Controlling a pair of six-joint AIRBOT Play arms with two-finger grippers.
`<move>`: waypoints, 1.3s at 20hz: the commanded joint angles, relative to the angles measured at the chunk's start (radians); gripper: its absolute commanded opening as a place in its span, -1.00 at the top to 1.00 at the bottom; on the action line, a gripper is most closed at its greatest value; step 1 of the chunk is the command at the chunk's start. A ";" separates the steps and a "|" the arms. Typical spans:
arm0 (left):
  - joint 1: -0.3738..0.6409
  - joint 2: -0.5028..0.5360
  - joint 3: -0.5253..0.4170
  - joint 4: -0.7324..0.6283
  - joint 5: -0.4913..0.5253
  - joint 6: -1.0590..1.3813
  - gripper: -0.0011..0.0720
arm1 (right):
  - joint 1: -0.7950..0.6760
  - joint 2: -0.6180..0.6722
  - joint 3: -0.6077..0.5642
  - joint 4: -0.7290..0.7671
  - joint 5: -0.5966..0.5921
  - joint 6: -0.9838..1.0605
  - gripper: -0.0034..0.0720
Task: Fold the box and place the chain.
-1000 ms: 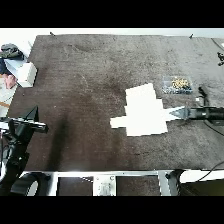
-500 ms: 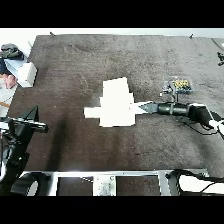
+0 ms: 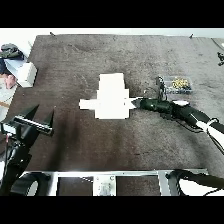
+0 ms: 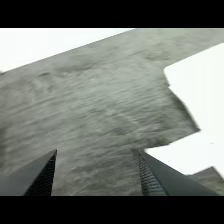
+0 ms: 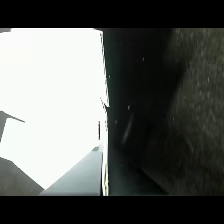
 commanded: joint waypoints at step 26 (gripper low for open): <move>0.000 -1.694 1.498 0.589 -0.918 -0.854 -0.48 | 0.080 -0.069 0.019 0.163 -0.065 -0.187 0.95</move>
